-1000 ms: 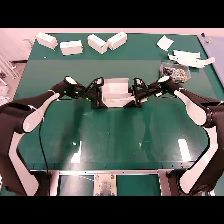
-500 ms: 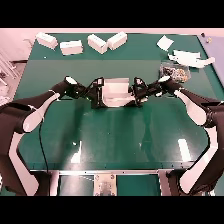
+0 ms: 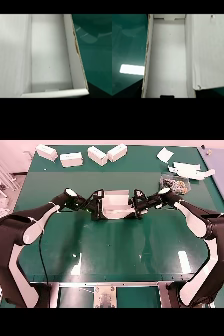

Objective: Fold the box and place the chain.

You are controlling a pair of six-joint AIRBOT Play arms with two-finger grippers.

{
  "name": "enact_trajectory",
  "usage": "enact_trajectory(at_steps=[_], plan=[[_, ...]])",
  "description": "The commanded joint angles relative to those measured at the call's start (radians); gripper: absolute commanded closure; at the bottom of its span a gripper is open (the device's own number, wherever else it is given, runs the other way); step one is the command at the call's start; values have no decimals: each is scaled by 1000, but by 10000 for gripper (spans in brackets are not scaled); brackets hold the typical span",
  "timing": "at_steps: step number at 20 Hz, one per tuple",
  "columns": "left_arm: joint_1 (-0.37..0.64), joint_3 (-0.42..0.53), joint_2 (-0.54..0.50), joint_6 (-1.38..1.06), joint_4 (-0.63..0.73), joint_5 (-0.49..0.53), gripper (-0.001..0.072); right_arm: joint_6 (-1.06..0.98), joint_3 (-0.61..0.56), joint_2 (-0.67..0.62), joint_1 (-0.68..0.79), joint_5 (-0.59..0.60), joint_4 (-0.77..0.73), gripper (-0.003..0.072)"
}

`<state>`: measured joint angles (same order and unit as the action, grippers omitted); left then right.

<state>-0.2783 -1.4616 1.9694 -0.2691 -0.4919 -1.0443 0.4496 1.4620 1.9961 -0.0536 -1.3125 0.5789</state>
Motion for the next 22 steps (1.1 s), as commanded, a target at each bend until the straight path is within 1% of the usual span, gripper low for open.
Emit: enact_trajectory(at_steps=[1,5,6,7,8,10,15,18,19,20,21,22], plan=[[1,0,0,0,0,-4,241,-1,0,0,-1,-2,-19,190],[1,0,1,0,0,-3,241,-1,-1,0,-1,-1,-20,186],[1,0,1,0,0,-4,241,-1,3,-1,0,-6,-25,158],[1,0,0,0,0,-3,241,-21,9,-3,4,-10,-28,5],[1,0,1,0,0,-3,241,-51,14,-12,7,-18,-28,-33],[1,0,1,0,-1,1,241,-57,20,-46,19,-55,-24,-34],[1,0,1,0,-1,7,241,-73,22,-168,95,-61,-5,-34],[1,0,1,0,-1,8,241,-168,22,-235,153,-61,-7,-33],[1,0,1,0,-1,8,241,-216,22,-249,162,-61,-11,-21],[1,0,0,0,-1,8,241,-249,22,-259,163,-74,-14,148],[1,0,1,0,-1,8,241,-251,22,-261,157,-111,-15,491],[1,0,0,0,-1,8,241,-252,21,-260,143,-138,-29,666]])
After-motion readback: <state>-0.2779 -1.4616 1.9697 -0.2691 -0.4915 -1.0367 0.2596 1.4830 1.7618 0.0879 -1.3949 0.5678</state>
